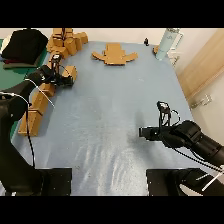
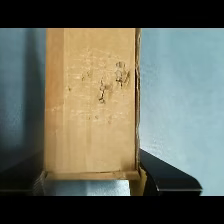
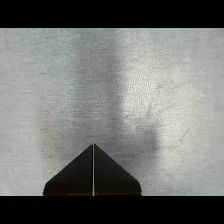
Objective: Fold the box.
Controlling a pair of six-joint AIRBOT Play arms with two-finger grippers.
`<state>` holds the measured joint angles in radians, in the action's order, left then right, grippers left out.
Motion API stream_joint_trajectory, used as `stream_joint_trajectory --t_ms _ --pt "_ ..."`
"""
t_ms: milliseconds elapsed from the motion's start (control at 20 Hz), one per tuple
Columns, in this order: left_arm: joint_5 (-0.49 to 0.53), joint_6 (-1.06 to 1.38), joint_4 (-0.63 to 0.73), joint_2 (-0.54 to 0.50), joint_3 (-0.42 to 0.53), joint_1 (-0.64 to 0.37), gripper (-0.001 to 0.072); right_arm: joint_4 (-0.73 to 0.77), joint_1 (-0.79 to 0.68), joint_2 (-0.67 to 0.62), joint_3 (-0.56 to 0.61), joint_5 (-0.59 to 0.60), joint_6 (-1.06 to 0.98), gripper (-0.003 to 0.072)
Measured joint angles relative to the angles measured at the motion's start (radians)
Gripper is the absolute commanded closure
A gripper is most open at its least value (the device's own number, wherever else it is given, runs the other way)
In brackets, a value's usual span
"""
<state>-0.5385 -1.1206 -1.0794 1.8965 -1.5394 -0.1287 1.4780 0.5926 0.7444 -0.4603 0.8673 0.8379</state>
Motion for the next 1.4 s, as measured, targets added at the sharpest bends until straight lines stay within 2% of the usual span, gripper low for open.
stream_joint_trajectory --t_ms 300,600,1000,1050,1100,1150,1400 --pt "-0.037 -0.071 -0.063 0.047 -0.097 -0.048 0.0244 0.000 0.000 0.003 0.000 -0.011 0.000 0.0680" --pt "-0.055 -0.100 -0.122 0.055 -0.116 -0.071 0.0244 -0.002 0.000 0.003 0.000 -0.021 0.000 0.0680" --pt "-0.060 -0.101 -0.132 0.056 -0.118 -0.071 0.0244 -0.005 0.000 0.003 0.000 -0.022 0.000 0.0681" --pt "-0.061 -0.102 -0.132 0.056 -0.118 -0.071 0.0226 -0.005 0.000 0.003 0.000 -0.022 0.000 0.0680" --pt "-0.062 -0.103 -0.131 0.056 -0.118 -0.070 0.0091 -0.005 0.000 0.003 0.000 -0.022 0.000 0.0681" --pt "-0.063 -0.103 -0.129 0.056 -0.118 -0.070 0.0007 -0.005 0.000 0.003 0.000 -0.022 0.000 0.0681" --pt "-0.079 -0.122 -0.129 0.054 -0.119 -0.071 0.0006 -0.005 0.000 0.003 0.000 -0.023 0.000 0.0680"
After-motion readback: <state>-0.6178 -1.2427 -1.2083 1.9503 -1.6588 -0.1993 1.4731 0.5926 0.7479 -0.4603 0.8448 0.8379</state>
